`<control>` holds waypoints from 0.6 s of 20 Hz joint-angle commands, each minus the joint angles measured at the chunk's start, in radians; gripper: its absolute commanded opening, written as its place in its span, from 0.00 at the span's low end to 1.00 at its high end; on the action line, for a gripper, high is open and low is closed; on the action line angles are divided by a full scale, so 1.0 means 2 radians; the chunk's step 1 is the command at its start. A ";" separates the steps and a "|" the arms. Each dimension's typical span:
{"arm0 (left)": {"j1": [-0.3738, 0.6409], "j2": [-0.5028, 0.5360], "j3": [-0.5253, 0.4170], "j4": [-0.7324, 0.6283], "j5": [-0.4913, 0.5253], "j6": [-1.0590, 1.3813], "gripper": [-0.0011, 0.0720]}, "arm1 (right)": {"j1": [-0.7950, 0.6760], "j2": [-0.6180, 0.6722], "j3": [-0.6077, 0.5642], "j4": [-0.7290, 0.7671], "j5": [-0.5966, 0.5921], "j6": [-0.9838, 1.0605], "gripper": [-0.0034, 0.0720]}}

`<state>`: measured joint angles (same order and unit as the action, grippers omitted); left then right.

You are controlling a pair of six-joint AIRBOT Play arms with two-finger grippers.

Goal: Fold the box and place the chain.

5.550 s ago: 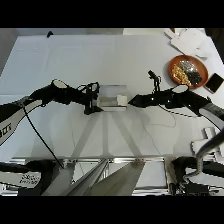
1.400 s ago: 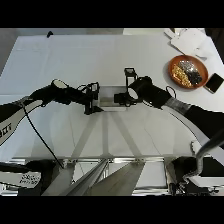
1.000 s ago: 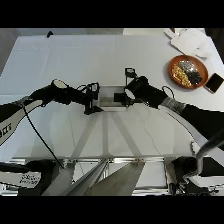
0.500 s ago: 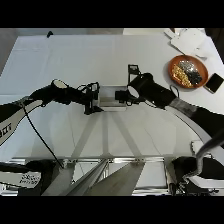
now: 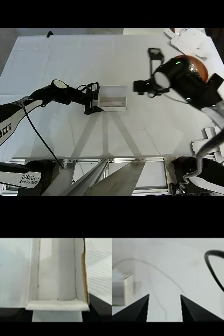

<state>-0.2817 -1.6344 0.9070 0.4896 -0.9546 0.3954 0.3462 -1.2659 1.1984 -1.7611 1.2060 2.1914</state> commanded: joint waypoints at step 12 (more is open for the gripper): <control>0.000 0.000 0.000 0.000 0.000 0.000 0.53 | -0.353 -0.099 0.001 0.021 -0.197 -0.174 0.74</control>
<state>-0.2817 -1.6344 0.9070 0.4892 -0.9546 0.3958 -0.2562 -1.3754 1.1988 -1.7554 0.9455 1.8980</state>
